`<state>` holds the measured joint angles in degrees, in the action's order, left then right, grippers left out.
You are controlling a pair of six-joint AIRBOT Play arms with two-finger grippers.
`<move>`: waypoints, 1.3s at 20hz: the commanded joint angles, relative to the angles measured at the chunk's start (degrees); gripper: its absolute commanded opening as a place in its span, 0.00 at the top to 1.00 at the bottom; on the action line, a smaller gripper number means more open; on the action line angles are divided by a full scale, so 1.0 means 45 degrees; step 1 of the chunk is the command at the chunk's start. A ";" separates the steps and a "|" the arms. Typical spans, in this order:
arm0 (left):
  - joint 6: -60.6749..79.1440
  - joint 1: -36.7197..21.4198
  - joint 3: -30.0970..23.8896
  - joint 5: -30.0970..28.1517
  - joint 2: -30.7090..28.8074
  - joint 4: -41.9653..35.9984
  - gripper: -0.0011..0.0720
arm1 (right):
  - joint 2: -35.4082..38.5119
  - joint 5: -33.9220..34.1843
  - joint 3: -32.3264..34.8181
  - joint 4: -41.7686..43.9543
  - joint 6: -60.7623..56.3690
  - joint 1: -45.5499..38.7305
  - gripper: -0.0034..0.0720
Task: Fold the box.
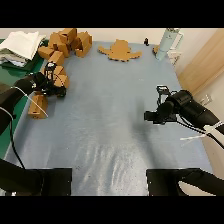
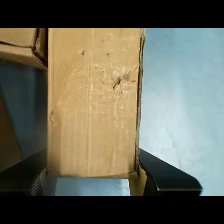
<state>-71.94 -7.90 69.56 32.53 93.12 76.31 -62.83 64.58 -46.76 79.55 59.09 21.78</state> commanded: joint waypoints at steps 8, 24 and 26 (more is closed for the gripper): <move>-0.0257 0.0015 0.1273 -0.1564 0.1175 -0.0015 0.28 | -0.0005 -0.0005 -0.0015 0.0000 -0.0005 -0.0005 0.94; -0.0272 -0.0316 0.1778 0.1443 0.1185 -0.0019 0.03 | -0.0005 -0.0005 -0.0015 0.0000 -0.0005 -0.0005 0.94; -0.0262 -0.0311 0.2361 0.2565 0.0976 -0.0015 0.03 | -0.0005 -0.0005 -0.0015 0.0000 -0.0005 -0.0005 0.94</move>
<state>-73.21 -9.10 77.69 36.29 98.26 76.25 -62.83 64.58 -46.78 79.53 59.09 21.78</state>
